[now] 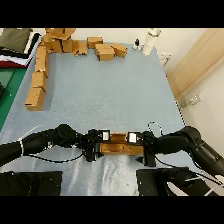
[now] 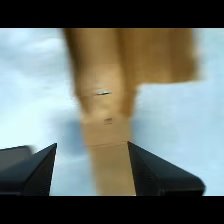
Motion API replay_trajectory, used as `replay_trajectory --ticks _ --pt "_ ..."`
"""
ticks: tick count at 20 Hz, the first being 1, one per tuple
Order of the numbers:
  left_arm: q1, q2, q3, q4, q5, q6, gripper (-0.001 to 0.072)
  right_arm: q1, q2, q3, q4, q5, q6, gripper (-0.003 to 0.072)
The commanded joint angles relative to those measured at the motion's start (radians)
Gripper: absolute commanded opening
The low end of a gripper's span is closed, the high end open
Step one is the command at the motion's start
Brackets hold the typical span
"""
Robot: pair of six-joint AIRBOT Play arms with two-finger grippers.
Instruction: Fold the box.
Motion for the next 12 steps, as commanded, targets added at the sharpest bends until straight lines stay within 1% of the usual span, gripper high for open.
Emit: replay_trajectory --ticks 1,4,9,10,12 --pt "0.000 0.000 0.000 0.000 0.001 0.000 0.0472 0.001 0.086 0.000 0.137 -0.183 0.064 0.0707" --pt "0.000 0.000 0.000 0.000 0.001 0.000 0.0472 0.001 0.113 0.000 0.261 -0.183 0.064 0.0707" --pt "0.011 0.008 0.001 0.001 0.039 -0.013 0.0472 0.002 0.112 0.000 0.288 -0.183 0.068 0.0707" --pt "0.021 0.022 0.002 0.002 0.048 -0.023 0.0472 0.002 0.112 0.000 0.292 -0.183 0.097 0.0707" --pt "0.048 0.073 0.002 0.041 0.082 -0.095 0.0472 0.002 0.112 0.000 0.294 -0.183 0.276 0.0707"
